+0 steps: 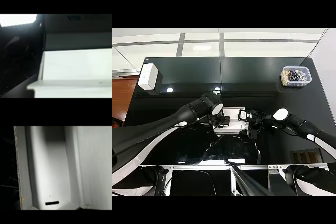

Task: Fold the box and place the chain.

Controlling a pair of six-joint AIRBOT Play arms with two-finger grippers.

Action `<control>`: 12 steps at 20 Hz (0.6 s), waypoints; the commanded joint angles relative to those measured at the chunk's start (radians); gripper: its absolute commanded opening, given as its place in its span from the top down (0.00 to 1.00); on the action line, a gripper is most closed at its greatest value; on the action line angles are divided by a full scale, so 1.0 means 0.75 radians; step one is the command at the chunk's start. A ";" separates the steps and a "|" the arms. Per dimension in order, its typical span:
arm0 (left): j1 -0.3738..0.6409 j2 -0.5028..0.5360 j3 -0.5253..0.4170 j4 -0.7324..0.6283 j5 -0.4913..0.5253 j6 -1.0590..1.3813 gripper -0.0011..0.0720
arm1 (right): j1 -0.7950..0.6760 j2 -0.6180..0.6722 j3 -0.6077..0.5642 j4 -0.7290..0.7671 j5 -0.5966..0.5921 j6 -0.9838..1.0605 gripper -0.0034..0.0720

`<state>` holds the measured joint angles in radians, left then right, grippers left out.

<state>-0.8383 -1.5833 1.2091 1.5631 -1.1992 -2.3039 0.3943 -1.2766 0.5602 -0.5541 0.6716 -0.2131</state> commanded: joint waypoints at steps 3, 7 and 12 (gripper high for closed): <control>0.009 -0.012 0.011 0.030 -0.019 -0.026 0.52 | 0.001 -0.001 -0.001 0.001 -0.001 0.001 0.39; 0.015 -0.012 0.012 0.016 -0.002 -0.032 0.86 | 0.001 -0.001 -0.001 0.001 -0.001 0.001 0.39; 0.021 -0.012 0.013 -0.013 0.021 -0.031 0.80 | 0.001 -0.001 -0.001 0.001 -0.005 0.005 0.39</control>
<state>-0.8257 -1.5917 1.2175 1.5684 -1.1957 -2.3257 0.3939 -1.2766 0.5602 -0.5541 0.6704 -0.2123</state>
